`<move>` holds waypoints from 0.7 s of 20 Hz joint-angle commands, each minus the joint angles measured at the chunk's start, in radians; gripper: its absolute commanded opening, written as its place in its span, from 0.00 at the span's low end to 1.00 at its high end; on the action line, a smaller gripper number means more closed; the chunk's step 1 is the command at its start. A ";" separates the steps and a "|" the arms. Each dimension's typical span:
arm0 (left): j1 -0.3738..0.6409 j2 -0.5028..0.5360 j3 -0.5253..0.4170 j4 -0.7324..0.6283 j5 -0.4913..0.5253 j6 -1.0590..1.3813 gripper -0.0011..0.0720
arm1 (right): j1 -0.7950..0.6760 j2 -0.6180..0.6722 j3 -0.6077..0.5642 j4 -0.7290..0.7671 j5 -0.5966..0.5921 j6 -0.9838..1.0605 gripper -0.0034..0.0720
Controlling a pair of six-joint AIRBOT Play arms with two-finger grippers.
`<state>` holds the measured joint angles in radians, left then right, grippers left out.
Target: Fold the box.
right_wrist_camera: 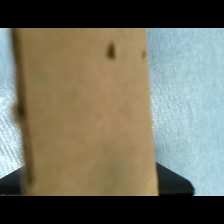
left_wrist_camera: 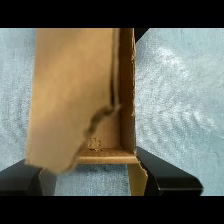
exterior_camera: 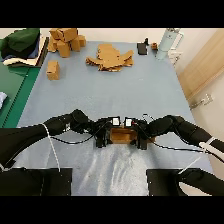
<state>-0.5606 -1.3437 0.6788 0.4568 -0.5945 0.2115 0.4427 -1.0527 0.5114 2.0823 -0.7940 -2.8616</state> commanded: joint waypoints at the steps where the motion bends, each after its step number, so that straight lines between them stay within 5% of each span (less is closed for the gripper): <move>1: 0.000 0.000 -0.001 0.000 0.000 0.000 0.83 | 0.000 0.000 0.000 0.000 0.000 0.000 0.72; 12: 0.000 0.000 0.000 0.000 0.000 0.000 0.83 | 0.000 0.000 0.000 0.010 -0.004 0.000 0.73; 14: 0.000 0.000 0.000 0.000 0.000 0.000 0.83 | 0.000 0.000 0.000 0.014 -0.011 0.000 1.00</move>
